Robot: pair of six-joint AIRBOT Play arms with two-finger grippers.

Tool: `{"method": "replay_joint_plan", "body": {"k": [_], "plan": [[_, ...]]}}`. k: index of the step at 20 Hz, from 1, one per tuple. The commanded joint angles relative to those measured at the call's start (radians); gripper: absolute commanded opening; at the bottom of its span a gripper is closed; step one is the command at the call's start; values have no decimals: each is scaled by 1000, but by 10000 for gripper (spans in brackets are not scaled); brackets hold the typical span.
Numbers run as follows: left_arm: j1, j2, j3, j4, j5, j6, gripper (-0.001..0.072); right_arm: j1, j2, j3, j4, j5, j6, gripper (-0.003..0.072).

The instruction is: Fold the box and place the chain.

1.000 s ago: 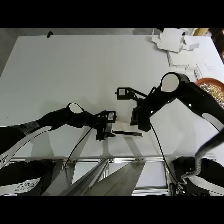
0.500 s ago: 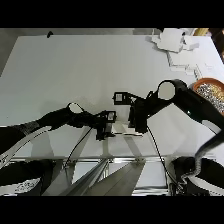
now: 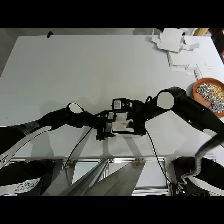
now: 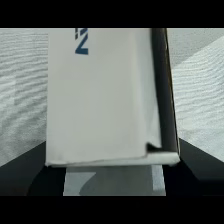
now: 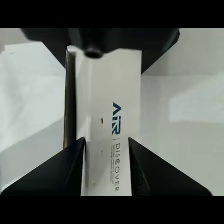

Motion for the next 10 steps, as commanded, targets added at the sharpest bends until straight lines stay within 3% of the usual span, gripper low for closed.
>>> {"method": "replay_joint_plan", "body": {"k": [1, 6, 10], "plan": [[1, 1, 1, 4, 0, 5, 211, 21, 3, -36, -25, -56, -5, 219], [1, 1, 1, 4, 0, 5, 211, 39, 3, -44, -23, -61, -1, 236], [1, 1, 1, 4, 0, 5, 211, 39, 10, -44, -22, 13, -2, 346]]}}
